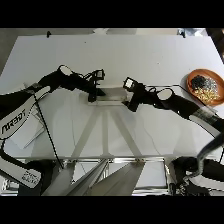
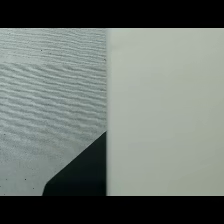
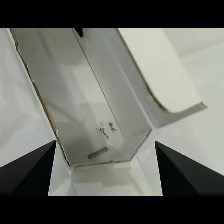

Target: Fold the box and place the chain.

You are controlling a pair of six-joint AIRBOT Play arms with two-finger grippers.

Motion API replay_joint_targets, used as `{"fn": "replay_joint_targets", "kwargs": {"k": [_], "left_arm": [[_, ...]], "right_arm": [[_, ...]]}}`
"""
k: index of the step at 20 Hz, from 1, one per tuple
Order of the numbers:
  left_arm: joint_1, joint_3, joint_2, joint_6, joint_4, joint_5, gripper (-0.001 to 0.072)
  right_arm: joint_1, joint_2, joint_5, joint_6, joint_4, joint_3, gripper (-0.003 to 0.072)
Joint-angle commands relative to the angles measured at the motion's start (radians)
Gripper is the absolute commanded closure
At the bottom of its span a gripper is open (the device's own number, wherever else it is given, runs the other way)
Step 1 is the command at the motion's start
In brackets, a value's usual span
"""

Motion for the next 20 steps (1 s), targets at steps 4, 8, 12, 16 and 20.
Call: {"fn": "replay_joint_targets", "kwargs": {"k": [4,8,12,16,20], "left_arm": [[0.0,0.0,0.0,0.0,0.0,0.0,0.0698],[0.0,0.0,0.0,0.0,0.0,0.0,0.0698],[0.0,0.0,0.0,0.0,0.0,0.0,0.0698],[0.0,0.0,0.0,0.0,0.0,0.0,0.0698],[0.0,0.0,0.0,0.0,0.0,0.0,0.0698]], "right_arm": [[-0.058,-0.009,0.073,0.099,-0.142,0.068,0.0003],[-0.06,-0.023,0.08,0.09,-0.141,0.082,0.0003],[-0.079,-0.057,0.211,0.049,-0.141,0.12,0.0003],[-0.113,-0.122,0.284,0.041,-0.14,0.203,0.0003],[-0.129,-0.214,0.359,0.045,-0.141,0.285,0.0003]]}}
